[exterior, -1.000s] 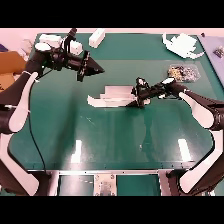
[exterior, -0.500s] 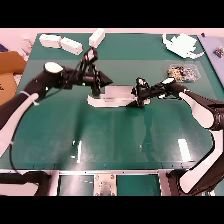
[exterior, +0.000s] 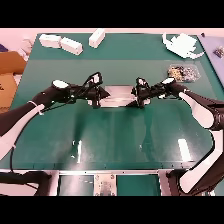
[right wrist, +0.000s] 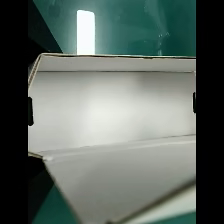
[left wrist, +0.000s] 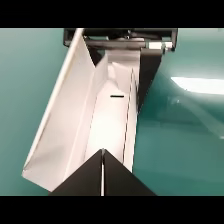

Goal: Fold the box and place the chain.

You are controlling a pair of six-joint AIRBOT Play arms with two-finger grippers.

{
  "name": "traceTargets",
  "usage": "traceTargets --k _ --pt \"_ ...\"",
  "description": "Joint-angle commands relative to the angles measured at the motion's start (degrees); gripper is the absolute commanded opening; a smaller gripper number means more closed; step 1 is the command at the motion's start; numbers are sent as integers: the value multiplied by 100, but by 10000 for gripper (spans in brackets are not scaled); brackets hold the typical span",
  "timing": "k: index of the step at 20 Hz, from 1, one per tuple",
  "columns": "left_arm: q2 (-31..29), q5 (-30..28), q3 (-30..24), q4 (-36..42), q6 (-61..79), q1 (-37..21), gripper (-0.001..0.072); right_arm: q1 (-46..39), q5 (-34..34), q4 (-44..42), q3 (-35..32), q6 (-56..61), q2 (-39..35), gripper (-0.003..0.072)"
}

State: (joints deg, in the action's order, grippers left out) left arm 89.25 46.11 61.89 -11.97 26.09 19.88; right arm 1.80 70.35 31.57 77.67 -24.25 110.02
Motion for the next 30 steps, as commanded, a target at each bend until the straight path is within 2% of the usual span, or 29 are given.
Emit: traceTargets --k 1,3,8,18,24,30 --pt "197 -24 -35 527 850 4 21 0 2 -2 4 0 -4 433" --pt "302 -9 -7 872 1137 0 21 0 2 -2 4 0 -4 433" --pt "699 240 542 872 1130 0 21 0 2 -2 4 0 -4 433" --pt "1495 249 1357 876 1141 -46 21 0 0 -2 4 0 -4 433" --pt "1528 295 1547 938 997 -498 22 0 2 -2 4 0 -4 433" --pt "1805 566 1572 942 968 -450 22 0 2 -2 4 0 -4 432"
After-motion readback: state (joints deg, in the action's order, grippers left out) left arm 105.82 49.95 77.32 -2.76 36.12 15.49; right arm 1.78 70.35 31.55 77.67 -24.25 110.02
